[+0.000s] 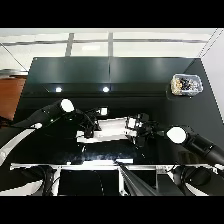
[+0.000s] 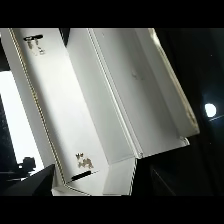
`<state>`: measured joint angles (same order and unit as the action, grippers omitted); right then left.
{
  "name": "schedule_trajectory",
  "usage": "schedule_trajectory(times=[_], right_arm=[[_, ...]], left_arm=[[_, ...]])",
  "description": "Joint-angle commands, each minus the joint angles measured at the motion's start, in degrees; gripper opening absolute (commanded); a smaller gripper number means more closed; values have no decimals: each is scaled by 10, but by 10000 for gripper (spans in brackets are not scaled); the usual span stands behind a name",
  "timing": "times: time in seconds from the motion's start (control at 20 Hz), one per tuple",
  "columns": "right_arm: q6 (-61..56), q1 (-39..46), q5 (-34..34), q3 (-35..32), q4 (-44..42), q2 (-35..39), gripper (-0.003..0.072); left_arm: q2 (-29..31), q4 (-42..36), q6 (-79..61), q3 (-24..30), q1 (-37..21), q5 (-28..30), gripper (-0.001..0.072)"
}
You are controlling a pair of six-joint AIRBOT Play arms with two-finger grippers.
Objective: Fold the box and place the chain.
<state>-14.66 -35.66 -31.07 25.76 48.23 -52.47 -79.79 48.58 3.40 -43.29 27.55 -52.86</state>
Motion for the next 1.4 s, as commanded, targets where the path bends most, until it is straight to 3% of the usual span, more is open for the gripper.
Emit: schedule_trajectory(times=[0.0, 0.2, 0.45, 0.85, 1.35], right_arm=[[19, 3, -2, 1, 0, -2, 720], [41, 3, -42, 1, -13, -6, 720], [41, 3, -42, 1, -22, -6, 720], [67, 53, -59, 1, -39, -6, 720], [195, 53, -87, 1, -153, -54, 720]], left_arm=[[0, 1, 0, 0, 0, 16, 28], [4, 4, -1, 0, 11, 50, 27], [5, 19, -4, 0, 36, 68, 27], [5, 35, 1, 0, 31, 70, 27], [5, 35, 1, 0, 31, 74, 28]])
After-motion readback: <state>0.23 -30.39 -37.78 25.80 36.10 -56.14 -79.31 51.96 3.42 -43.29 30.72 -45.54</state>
